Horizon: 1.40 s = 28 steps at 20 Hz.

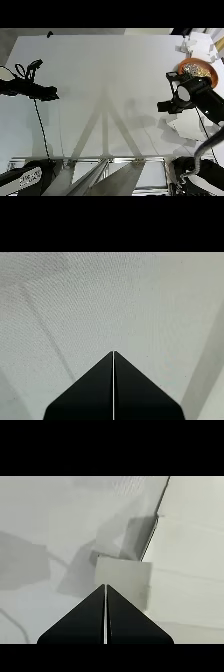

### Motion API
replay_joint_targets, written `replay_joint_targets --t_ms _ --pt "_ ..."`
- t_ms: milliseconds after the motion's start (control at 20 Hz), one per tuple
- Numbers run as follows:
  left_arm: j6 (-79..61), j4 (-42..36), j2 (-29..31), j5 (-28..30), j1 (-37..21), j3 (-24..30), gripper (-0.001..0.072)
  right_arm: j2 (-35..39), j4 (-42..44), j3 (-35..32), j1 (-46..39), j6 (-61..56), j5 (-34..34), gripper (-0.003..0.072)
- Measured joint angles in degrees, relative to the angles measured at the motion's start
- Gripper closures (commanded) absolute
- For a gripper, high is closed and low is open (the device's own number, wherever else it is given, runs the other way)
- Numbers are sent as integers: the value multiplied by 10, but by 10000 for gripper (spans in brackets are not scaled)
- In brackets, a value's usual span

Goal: Fold the box and place the chain.

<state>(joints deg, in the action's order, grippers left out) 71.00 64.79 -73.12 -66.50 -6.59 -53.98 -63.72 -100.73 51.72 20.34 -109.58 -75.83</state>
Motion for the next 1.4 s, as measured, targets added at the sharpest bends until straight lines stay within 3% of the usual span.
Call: replay_joint_targets --t_ms 150,400,450,500,550,950,1200,1400 --pt "0 0 0 0 0 0 698 0 -38 38 0 45 -31 670" --pt "0 0 0 0 0 0 698 0 -189 59 -43 112 -97 647" --pt "0 0 0 0 0 0 698 0 -205 61 -66 122 -100 468" --pt "0 0 0 0 0 0 698 0 -216 62 -95 133 -99 137" --pt "0 0 0 0 0 0 698 0 -221 63 -125 142 -100 -23" --pt "0 0 0 0 0 0 698 -9 -158 63 -363 223 -92 35" --pt "0 0 0 0 0 0 698 -61 -109 60 -402 270 -112 42" --pt "0 0 0 0 0 0 698 -108 -126 60 -409 272 -138 121"
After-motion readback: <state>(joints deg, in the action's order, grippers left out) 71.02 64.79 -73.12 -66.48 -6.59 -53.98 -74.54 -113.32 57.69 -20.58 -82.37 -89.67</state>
